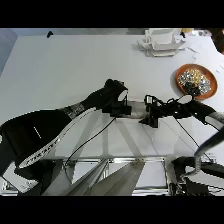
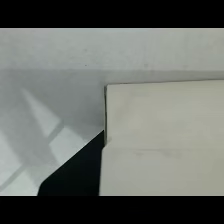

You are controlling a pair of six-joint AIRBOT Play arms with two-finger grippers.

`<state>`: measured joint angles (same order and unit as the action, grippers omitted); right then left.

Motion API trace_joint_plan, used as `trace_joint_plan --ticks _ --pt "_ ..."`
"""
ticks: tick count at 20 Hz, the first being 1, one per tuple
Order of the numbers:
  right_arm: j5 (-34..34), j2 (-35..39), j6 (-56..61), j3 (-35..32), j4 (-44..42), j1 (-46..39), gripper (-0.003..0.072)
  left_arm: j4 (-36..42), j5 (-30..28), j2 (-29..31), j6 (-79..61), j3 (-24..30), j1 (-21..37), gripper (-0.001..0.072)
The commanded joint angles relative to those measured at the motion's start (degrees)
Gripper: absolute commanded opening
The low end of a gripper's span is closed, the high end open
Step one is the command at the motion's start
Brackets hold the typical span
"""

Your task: Fold the box and place the chain.

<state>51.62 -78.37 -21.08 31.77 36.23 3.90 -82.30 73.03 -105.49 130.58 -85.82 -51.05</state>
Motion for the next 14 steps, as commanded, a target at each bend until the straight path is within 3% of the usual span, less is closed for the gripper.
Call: trace_joint_plan --ticks 1,4,5,7,8,14 --pt "0.0 0.0 0.1 0.0 0.0 0.0 0.0408 0.4 -0.2 -0.1 -0.1 0.0 -0.1 0.0001" --pt "0.0 0.0 0.1 0.0 0.0 0.0 0.0408 0.4 -0.1 -0.1 -0.1 0.0 -0.1 0.0003" --pt "0.0 0.0 0.1 0.0 0.0 0.0 0.0408 0.4 -0.1 0.0 -0.3 0.0 -0.1 0.0034" --pt "0.0 0.0 0.1 0.0 0.0 0.0 0.0408 0.4 -0.1 0.4 -1.1 0.0 0.0 0.0184" --pt "0.0 0.0 0.1 0.0 0.0 0.0 0.0408 0.4 -0.1 0.8 -2.2 0.0 0.2 0.0213" --pt "0.0 0.0 0.1 0.0 0.0 0.0 0.0408 -0.1 -0.1 2.1 -4.8 0.0 0.8 0.021"
